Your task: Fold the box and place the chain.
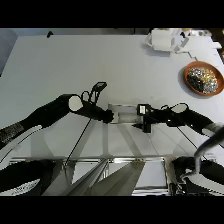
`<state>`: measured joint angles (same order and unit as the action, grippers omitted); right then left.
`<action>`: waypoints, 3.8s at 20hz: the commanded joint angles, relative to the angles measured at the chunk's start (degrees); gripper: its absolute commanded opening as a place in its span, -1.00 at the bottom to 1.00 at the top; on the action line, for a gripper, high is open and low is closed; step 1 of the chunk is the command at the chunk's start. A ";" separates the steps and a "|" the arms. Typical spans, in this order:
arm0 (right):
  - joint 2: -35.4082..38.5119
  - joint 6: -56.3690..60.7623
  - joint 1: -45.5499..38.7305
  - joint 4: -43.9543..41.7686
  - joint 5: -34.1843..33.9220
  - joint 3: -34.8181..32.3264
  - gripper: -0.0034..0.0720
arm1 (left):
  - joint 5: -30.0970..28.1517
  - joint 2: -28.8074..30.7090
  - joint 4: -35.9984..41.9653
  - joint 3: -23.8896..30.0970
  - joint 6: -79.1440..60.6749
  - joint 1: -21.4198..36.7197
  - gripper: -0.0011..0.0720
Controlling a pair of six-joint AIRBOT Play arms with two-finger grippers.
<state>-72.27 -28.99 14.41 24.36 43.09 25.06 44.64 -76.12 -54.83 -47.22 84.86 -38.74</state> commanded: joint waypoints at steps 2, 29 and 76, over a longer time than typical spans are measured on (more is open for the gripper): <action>0.00 0.00 -0.02 0.00 0.00 0.04 0.18 | 0.63 -0.22 -7.58 -3.61 8.33 -2.01 0.11; 0.00 0.00 -0.02 0.00 0.00 0.04 0.18 | 16.74 -13.44 -26.71 -18.60 47.23 -9.51 -0.23; 0.02 0.00 -0.02 0.00 0.00 0.04 0.18 | 29.05 -2.71 -25.49 -19.43 19.80 -5.42 -0.22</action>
<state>-72.29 -29.02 14.41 24.38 43.05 25.06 66.98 -83.02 -81.78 -66.63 117.34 -46.04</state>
